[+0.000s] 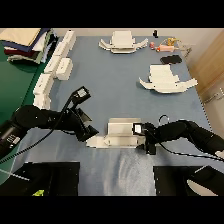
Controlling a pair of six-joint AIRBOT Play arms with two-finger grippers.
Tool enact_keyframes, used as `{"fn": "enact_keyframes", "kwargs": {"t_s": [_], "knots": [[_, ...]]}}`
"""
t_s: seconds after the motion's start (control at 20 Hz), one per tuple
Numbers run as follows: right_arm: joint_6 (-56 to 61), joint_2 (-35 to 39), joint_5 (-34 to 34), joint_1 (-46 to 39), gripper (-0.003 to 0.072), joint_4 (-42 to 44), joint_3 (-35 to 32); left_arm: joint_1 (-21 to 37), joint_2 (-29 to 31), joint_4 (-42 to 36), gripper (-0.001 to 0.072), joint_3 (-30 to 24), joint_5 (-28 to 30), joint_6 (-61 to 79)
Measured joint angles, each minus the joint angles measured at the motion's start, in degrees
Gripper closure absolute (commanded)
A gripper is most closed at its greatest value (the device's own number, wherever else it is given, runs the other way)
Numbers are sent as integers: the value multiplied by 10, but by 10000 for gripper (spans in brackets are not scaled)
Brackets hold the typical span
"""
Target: Fold the box.
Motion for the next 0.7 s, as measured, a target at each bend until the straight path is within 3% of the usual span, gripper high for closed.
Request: {"fn": "enact_keyframes", "kwargs": {"t_s": [0.35, 0.7], "knots": [[0, 0, 0, 0, 178, 0, 0, 2, -71, -1, 29, -14, -1, 131], [0, 0, 0, 0, 178, 0, 0, 29, -132, -67, 30, -35, 2, 302]]}}
